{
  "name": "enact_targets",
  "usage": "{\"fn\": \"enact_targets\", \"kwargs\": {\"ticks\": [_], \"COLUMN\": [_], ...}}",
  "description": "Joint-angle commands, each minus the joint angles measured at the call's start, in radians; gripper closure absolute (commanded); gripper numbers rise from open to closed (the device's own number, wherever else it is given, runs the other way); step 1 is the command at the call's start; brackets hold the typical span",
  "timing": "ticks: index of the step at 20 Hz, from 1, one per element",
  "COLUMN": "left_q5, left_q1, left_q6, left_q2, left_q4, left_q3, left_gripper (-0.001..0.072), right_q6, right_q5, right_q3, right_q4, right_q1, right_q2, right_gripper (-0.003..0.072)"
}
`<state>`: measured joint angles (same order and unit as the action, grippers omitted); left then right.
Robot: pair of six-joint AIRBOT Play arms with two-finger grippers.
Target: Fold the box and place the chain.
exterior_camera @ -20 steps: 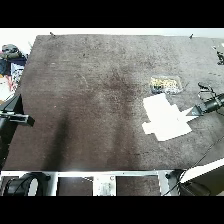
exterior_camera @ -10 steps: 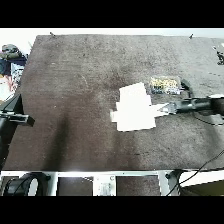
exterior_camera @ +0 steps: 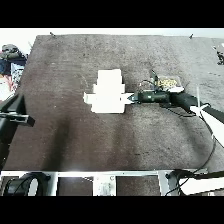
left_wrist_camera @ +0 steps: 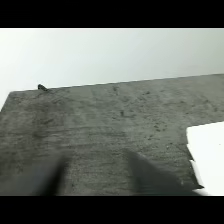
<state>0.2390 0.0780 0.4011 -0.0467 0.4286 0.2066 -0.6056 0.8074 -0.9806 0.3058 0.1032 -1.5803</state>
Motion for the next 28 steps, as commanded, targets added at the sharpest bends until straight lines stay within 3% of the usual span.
{"fn": "enact_targets", "kwargs": {"ticks": [1,3,5,10,14,19,24,28], "left_q5": [0.03,0.075,0.156,0.266,0.537,0.855,0.927,0.989], "left_q1": [0.0,0.0,0.0,0.0,0.0,-0.019,-0.14,-0.182], "left_q6": [0.009,0.009,0.009,0.004,-0.043,0.066,0.3,0.386], "left_q2": [-0.003,-0.024,-0.121,-0.551,-0.961,-1.446,-1.801,-2.003], "left_q4": [-0.021,-0.021,-0.022,-0.022,-0.022,-0.005,0.196,0.22], "left_q3": [0.003,0.014,0.056,0.269,0.574,1.072,1.532,1.77], "left_gripper": [0.0069,0.0068,0.0068,0.0068,0.0068,0.0068,0.0069,0.0069], "right_q6": [-0.005,0.011,0.044,0.045,0.045,0.045,0.045,0.045], "right_q5": [-0.071,-0.087,-0.085,-0.09,-0.089,-0.09,-0.089,-0.09], "right_q3": [-0.06,-0.061,-0.06,-0.06,-0.06,-0.06,-0.06,-0.06], "right_q4": [0.012,0.012,0.017,0.058,0.057,0.065,0.065,0.073], "right_q1": [0.059,0.058,0.058,0.058,0.058,0.058,0.058,0.058], "right_q2": [-0.063,-0.066,-0.066,-0.067,-0.066,-0.066,-0.066,-0.066], "right_gripper": [0.0677,0.0677,0.0677,0.0677,0.0677,0.0677,0.0677,0.0677]}}
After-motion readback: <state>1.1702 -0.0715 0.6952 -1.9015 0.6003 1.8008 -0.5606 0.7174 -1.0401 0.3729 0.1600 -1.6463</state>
